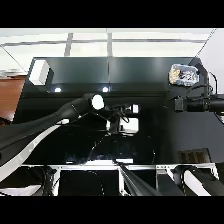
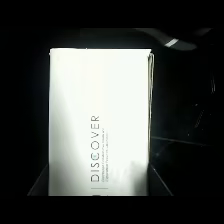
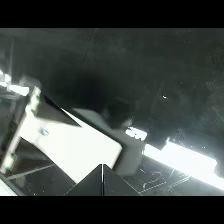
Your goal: Fold the box and place the chain.
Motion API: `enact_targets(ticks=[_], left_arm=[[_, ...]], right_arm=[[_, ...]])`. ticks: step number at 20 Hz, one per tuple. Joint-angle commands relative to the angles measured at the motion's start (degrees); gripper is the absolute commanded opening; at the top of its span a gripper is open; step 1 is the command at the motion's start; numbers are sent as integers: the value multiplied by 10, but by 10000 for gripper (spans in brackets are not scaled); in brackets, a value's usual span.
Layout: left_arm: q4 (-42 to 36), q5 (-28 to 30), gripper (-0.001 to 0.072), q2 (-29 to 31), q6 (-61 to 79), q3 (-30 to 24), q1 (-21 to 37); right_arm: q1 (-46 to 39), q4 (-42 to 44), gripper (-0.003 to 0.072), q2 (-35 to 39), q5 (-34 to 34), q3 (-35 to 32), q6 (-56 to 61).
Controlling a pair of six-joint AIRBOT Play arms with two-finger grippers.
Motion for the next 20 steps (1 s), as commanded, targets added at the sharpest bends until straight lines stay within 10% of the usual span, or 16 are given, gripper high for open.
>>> enact_targets(ticks=[1,11,15,20], left_arm=[[182,-123,282,24,-213,49,37],[313,-319,283,111,-489,21,505],[244,-222,285,111,-498,19,640],[239,-51,286,102,-493,19,669]], right_arm=[[0,0,12,0,1,0,1],[0,0,12,0,3,0,0],[0,0,12,0,-3,0,4],[0,1,12,0,-45,0,9]])
